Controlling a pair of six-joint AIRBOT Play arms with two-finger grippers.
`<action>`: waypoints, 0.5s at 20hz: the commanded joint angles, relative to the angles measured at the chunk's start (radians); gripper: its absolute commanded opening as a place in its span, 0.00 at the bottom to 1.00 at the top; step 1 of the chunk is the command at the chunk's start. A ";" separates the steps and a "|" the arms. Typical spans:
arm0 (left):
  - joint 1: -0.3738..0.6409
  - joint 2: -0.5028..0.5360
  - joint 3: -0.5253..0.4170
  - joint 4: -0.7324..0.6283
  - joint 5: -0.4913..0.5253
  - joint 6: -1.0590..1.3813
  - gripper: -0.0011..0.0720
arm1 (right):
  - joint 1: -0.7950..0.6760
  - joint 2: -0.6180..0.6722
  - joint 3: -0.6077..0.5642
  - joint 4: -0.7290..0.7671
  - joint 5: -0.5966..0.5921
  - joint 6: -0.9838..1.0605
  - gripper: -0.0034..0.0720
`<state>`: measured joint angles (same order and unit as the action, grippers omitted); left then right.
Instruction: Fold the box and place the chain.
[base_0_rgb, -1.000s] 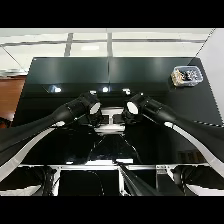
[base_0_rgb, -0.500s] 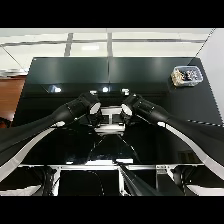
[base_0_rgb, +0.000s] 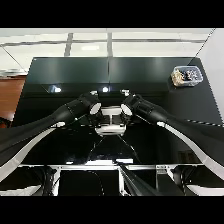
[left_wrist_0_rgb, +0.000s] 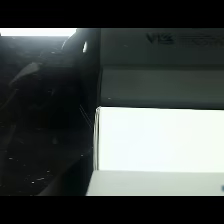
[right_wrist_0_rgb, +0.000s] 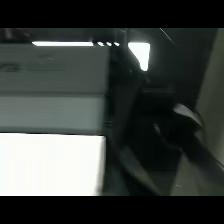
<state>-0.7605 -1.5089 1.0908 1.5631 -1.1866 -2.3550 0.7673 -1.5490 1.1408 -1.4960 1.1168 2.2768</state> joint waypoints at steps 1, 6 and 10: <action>0.001 -0.001 0.000 -0.001 0.004 -0.001 0.05 | 0.000 0.001 0.009 0.006 0.011 0.000 0.42; 0.001 -0.001 0.000 -0.001 0.003 -0.001 0.05 | 0.001 0.000 0.009 0.039 0.003 -0.029 0.41; 0.001 -0.001 0.000 -0.001 0.004 -0.001 0.05 | -0.001 -0.002 0.006 0.045 0.000 -0.042 0.37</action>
<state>-0.7605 -1.5089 1.0908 1.5642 -1.1858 -2.3562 0.7673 -1.5497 1.1481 -1.4639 1.1202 2.2490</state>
